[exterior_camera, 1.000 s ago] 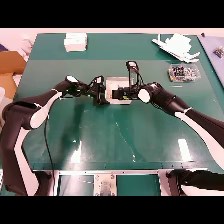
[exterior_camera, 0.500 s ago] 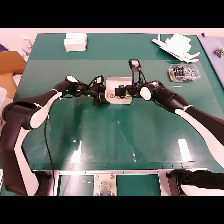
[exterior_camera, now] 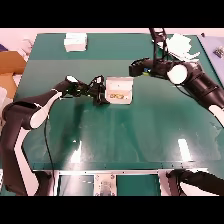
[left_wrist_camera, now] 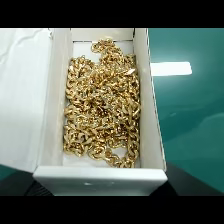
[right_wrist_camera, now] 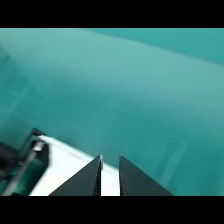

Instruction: Fold the box and place the chain.

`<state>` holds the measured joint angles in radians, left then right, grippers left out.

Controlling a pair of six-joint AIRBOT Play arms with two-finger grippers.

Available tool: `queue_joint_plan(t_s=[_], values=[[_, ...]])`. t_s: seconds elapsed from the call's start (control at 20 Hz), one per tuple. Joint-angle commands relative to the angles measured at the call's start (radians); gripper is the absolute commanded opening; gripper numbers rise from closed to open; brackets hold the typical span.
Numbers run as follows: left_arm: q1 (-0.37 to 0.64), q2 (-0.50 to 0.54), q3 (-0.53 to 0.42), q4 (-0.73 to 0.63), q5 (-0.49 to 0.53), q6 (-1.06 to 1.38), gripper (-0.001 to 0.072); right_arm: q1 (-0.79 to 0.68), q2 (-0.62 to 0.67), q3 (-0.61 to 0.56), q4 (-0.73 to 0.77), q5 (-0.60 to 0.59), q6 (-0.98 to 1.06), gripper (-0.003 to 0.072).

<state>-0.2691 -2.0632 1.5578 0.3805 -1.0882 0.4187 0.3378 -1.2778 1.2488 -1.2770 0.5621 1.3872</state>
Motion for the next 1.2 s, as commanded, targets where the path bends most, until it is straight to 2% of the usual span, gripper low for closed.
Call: queue_joint_plan(t_s=[0.0,0.05,0.15,0.3,0.55,0.7,0.8,0.95,1.15], values=[[0.000,0.000,0.000,0.000,-0.001,0.000,0.0362,-0.125,-0.055,0.009,0.476,0.058,-0.610,0.0135],[0.000,0.000,0.000,0.000,-0.001,0.000,0.0362,-0.159,-0.087,0.009,0.607,0.108,-0.750,0.0134],[0.000,0.000,0.000,0.000,-0.001,0.000,0.0362,-0.201,-0.146,0.011,0.774,0.193,-0.970,0.0135],[0.000,0.000,0.000,0.000,-0.001,0.000,0.0362,-0.236,-0.256,0.088,0.848,0.304,-1.066,0.0135],[0.000,0.000,0.000,0.000,-0.001,0.000,0.0362,-0.246,-0.404,0.283,0.847,0.393,-1.124,0.0135],[0.000,0.000,0.000,0.000,-0.001,0.000,0.0362,-0.264,-0.520,0.413,0.846,0.539,-1.130,0.0135],[0.000,0.000,0.000,0.000,0.000,0.000,0.0362,-0.271,-0.578,0.470,0.814,0.591,-1.126,0.0135],[0.000,0.000,0.000,0.000,0.000,0.000,0.0362,-0.269,-0.616,0.489,0.750,0.692,-1.111,0.0135],[0.000,0.000,0.000,0.000,-0.001,0.000,0.0362,-0.270,-0.620,0.488,0.681,0.722,-1.108,0.0133]])
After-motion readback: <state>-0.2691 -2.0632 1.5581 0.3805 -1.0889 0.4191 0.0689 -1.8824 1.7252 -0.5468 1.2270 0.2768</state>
